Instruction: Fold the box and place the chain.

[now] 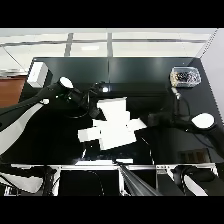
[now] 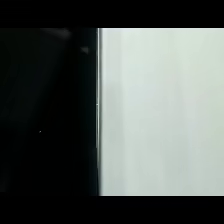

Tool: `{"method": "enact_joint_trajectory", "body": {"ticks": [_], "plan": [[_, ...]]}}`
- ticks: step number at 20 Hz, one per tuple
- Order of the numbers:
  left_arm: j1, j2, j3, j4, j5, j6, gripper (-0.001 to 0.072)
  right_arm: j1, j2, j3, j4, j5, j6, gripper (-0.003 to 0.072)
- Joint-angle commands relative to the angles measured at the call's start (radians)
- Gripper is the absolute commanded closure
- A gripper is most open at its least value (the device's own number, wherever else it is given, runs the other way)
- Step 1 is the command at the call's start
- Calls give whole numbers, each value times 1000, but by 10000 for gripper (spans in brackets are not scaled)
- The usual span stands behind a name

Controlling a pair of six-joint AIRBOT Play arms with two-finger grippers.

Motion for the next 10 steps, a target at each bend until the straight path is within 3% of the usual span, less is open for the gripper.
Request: {"method": "enact_joint_trajectory", "body": {"ticks": [1, 4, 6, 8, 10], "plan": [[-2, 29, 10, 0, -5, -8, 688, -57, 1, 141, -161, 119, -81, -20], [-60, 128, -106, -42, 90, 116, 688, -57, 1, 189, -255, 151, -270, -20], [-99, 210, -244, -123, 289, 206, 687, -51, 1, 189, -280, 167, -381, -20], [-114, 246, -324, -241, 419, 344, 685, -50, 1, 188, -288, 174, -405, -20], [-122, 241, -328, -230, 415, 526, 685, -50, 0, 184, -298, 172, -407, -20]]}}
